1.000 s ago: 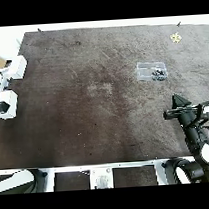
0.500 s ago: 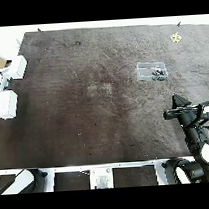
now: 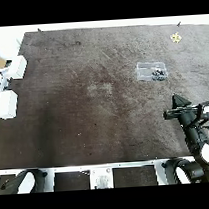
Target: Fold the box and place the chain.
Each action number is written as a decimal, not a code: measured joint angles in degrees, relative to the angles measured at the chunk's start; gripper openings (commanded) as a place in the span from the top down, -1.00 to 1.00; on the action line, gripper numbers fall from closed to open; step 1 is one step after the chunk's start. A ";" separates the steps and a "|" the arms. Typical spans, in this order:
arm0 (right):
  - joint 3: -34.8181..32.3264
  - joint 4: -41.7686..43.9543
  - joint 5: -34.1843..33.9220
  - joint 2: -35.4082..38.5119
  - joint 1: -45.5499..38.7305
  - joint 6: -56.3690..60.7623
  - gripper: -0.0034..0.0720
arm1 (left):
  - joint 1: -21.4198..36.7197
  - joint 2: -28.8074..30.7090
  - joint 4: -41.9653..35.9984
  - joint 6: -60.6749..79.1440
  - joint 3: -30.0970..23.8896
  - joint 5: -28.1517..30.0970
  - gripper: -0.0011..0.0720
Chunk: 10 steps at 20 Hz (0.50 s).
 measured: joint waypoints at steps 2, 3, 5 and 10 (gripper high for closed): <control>0.00 0.00 0.00 0.02 0.00 0.00 0.90 | -6.23 5.51 0.61 1.79 -7.74 10.03 0.96; 0.00 -0.02 0.00 0.00 -0.02 0.00 0.90 | -9.68 8.26 0.83 3.21 -12.02 15.21 0.96; 0.00 -0.02 0.00 0.02 -0.02 0.00 0.90 | -16.22 12.90 1.07 6.01 -20.02 24.22 0.96; 0.00 0.00 0.00 0.00 -0.02 0.00 0.90 | -29.35 22.88 1.25 9.42 -37.42 38.29 0.96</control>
